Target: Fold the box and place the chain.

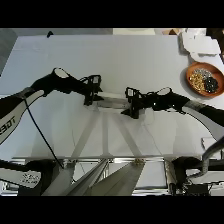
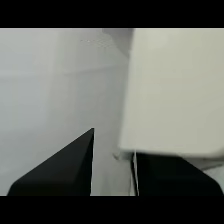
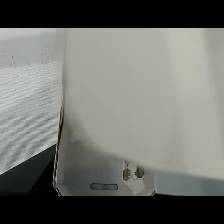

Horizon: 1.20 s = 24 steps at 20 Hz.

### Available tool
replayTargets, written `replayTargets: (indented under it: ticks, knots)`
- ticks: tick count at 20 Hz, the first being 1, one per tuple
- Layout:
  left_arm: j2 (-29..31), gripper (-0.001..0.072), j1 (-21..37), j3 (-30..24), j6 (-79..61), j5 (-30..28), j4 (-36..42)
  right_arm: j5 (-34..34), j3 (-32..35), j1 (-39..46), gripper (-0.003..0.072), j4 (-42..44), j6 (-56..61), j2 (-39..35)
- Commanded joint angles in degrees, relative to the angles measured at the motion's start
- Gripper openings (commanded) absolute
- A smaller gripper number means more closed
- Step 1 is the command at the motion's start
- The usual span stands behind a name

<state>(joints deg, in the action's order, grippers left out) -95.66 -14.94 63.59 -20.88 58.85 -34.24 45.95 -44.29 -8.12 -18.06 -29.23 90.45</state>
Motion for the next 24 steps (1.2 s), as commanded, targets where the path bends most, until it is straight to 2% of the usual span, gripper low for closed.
replayTargets:
  ticks: [1, 6, 7, 8, 10, 11, 17, 19, 24]
  knots:
    - [3.9, 0.0282, 4.2, 0.0, 5.7, 2.4, -1.6, 0.1, -0.1, 0.0, 0.0435, -0.1, -0.2, 0.0]
    - [9.9, 0.0272, 12.9, 0.0, 7.5, 13.5, -5.4, 0.1, -0.1, 0.0, 0.0435, -0.1, -0.2, 0.0]
    - [10.8, 0.0234, 13.6, 0.0, 7.5, 17.0, -5.4, 0.1, -0.1, 0.0, 0.0435, -0.1, -0.2, 0.0]
    - [11.4, -0.0006, 13.9, 0.0, 7.4, 21.4, -5.4, 0.1, -0.1, 0.0, 0.0435, -0.1, -0.2, 0.0]
    - [11.5, 0.0005, 12.7, -0.1, 7.8, 28.4, -4.8, 0.1, -0.1, 0.0, 0.0435, -0.1, -0.2, 0.0]
    - [11.6, 0.0005, 11.4, -0.4, 9.3, 29.3, -4.8, 0.1, -0.1, 0.0, 0.0435, -0.1, -0.2, 0.0]
    - [11.2, 0.0005, -0.7, -3.5, 13.2, 23.5, -4.0, 0.1, -0.1, 0.0, 0.0435, -0.1, -0.2, 0.0]
    - [11.0, 0.0005, -2.7, -3.5, 13.7, 17.3, -0.6, 0.1, -0.1, 0.0, 0.0435, -0.1, -0.2, 0.0]
    - [10.7, 0.0005, -3.0, -3.5, 17.7, -3.6, 10.1, 0.1, -0.1, 0.0, 0.0435, -0.1, -0.2, 0.0]
